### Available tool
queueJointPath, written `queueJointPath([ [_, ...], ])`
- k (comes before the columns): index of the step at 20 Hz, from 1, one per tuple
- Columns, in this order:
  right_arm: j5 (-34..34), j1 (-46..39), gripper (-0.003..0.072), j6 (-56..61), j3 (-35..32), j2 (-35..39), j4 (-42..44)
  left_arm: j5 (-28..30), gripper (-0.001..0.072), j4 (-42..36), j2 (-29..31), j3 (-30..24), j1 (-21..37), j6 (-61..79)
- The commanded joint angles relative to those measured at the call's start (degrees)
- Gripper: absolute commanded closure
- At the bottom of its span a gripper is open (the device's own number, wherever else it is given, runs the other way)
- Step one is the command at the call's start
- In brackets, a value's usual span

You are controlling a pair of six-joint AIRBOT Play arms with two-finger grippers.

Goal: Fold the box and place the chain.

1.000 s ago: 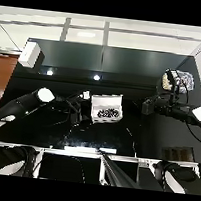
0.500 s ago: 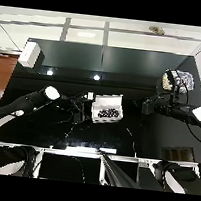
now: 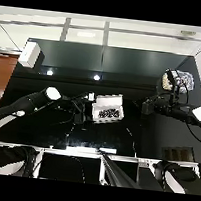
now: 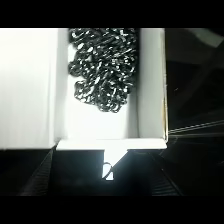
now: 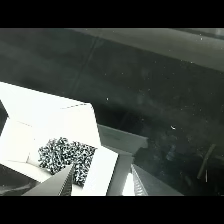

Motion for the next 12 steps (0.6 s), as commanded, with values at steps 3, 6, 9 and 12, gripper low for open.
queueJointPath([
  [3,0.0,0.0,0.0255,0.0,0.0,0.0,0.0,5.7,0.0001,-0.7,0.0,0.0,-3.0,0.0],
  [6,0.0,0.0,0.0255,0.0,0.0,0.0,0.0,5.4,0.0002,-1.4,-0.1,0.0,-3.1,-0.9],
  [9,0.1,0.0,0.0255,0.0,0.0,0.0,0.0,2.5,0.0002,-1.4,0.0,0.1,-3.1,-1.7],
  [12,0.0,0.0,0.0255,0.0,0.0,0.0,0.0,-0.2,0.0001,-1.4,0.1,0.3,-3.0,-2.0],
])
